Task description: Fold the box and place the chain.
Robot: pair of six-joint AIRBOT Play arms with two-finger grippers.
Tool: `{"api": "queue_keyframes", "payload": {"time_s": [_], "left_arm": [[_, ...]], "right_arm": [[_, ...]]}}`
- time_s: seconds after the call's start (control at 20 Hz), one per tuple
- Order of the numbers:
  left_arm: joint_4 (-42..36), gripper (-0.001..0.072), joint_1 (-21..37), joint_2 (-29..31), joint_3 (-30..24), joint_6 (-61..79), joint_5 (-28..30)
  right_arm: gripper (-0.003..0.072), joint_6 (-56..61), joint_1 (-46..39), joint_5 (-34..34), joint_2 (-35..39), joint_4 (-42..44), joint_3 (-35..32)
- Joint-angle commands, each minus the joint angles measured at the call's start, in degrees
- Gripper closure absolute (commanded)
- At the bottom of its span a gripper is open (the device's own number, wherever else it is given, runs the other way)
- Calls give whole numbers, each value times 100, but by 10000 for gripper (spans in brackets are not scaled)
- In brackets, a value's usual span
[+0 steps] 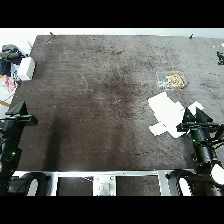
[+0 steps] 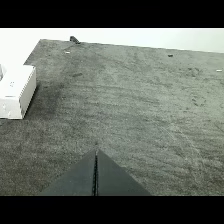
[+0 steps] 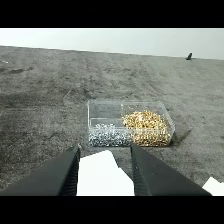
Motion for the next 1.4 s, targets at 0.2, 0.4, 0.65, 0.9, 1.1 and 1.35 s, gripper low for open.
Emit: {"api": "queue_keyframes", "payload": {"time_s": [0.2, 0.4, 0.65, 0.9, 1.1, 1.35], "left_arm": [[2, 697, 0, 4, -4, 0, 0], [0, 698, 0, 2, -4, 0, 0], [0, 697, 0, 4, -4, 0, 0], [0, 697, 0, 4, -4, 2, 0], [2, 697, 0, 4, -4, 2, 0], [2, 697, 0, 4, -4, 2, 0]], "right_arm": [[338, 4, -4, 251, 4, 0, 48], [266, 9, -7, 280, -142, 9, 590], [265, 31, -11, 105, -1932, 9, 1976], [265, 737, -955, 1119, -4857, 2, 3718], [264, 2837, -2820, 4760, -7012, -1969, 5178], [265, 4301, -4002, 6693, -8561, -4559, 7254]]}}
